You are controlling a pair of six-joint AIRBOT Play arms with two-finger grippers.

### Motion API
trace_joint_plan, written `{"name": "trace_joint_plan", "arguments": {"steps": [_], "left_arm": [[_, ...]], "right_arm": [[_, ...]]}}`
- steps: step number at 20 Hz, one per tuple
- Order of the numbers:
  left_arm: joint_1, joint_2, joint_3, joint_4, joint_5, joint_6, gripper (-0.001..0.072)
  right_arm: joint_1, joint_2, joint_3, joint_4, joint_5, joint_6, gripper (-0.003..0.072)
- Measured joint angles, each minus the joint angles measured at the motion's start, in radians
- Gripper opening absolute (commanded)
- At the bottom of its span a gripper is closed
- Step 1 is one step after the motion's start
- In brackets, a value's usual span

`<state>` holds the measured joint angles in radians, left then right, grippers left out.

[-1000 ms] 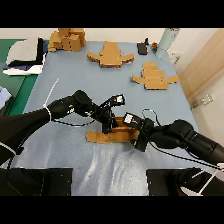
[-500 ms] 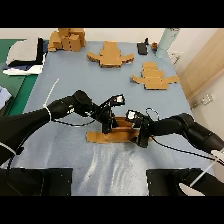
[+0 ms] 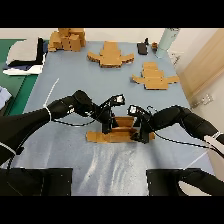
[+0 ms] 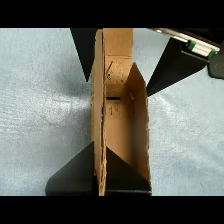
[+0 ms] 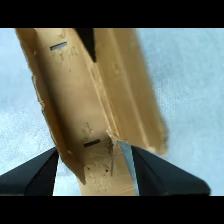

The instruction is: Fold the box.

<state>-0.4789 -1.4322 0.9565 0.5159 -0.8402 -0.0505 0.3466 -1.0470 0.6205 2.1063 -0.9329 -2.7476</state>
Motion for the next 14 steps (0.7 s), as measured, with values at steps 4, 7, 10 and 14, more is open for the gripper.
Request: {"name": "trace_joint_plan", "arguments": {"steps": [4,7,10,14], "left_arm": [[0.0,0.0,0.0,0.0,0.0,0.0,0.0014],[0.0,0.0,0.0,0.0,0.0,0.0,0.0014],[0.0,0.0,0.0,0.0,0.0,0.0,0.0014],[0.0,0.0,0.0,0.0,0.0,0.0,0.0014]], "right_arm": [[-0.006,-0.007,0.01,0.003,-0.003,-0.006,0.072],[-0.005,-0.01,0.012,0.003,-0.005,-0.011,0.072],[-0.003,-0.014,0.012,0.01,-0.01,-0.073,0.072],[-0.003,-0.021,0.005,0.012,-0.029,-0.2,0.072]]}}
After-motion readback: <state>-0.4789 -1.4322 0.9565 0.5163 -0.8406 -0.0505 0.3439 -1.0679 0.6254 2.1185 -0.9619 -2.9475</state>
